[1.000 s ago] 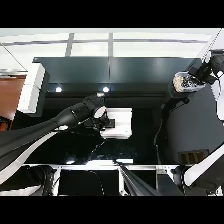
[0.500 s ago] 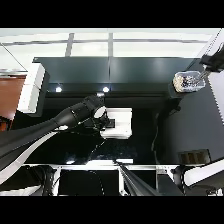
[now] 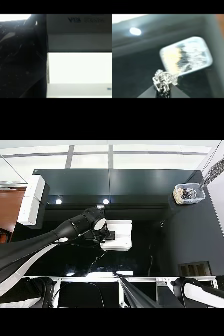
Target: Fold the box and place the chain.
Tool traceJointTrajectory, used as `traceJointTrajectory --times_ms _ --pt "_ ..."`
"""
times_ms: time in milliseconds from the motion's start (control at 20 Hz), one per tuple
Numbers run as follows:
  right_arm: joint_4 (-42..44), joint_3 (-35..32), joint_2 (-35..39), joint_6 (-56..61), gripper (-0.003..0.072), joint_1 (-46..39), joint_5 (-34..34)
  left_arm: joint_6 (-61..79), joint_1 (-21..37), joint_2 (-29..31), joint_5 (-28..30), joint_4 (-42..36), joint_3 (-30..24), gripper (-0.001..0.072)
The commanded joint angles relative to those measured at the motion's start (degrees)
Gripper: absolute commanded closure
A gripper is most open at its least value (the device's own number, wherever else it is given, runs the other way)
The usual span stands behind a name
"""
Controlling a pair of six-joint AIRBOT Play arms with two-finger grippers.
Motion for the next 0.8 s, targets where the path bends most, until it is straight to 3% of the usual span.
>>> traceJointTrajectory --times_ms 0,150,350,550,750 --pt "12.2 -7.2 11.7 -3.6 0.0672 1.5 -0.2 0.0 0.0 0.0 0.0 0.0 0.0 0.0684" --pt "12.9 -8.7 16.3 -3.8 0.0672 7.0 3.4 0.0 0.0 0.0 0.0 0.0 0.0 0.0684" --pt "21.2 -8.7 17.2 -5.8 0.0672 13.3 11.0 0.0 0.0 0.0 -0.1 0.0 0.0 0.0684" --pt "29.6 -8.7 17.2 -6.2 0.0672 17.6 12.6 0.0 0.0 0.0 -0.1 0.0 0.0 0.0683" --pt "30.2 -8.7 17.1 -6.1 0.0672 23.1 12.9 0.0 0.0 0.0 -0.1 0.0 0.0 0.0683"
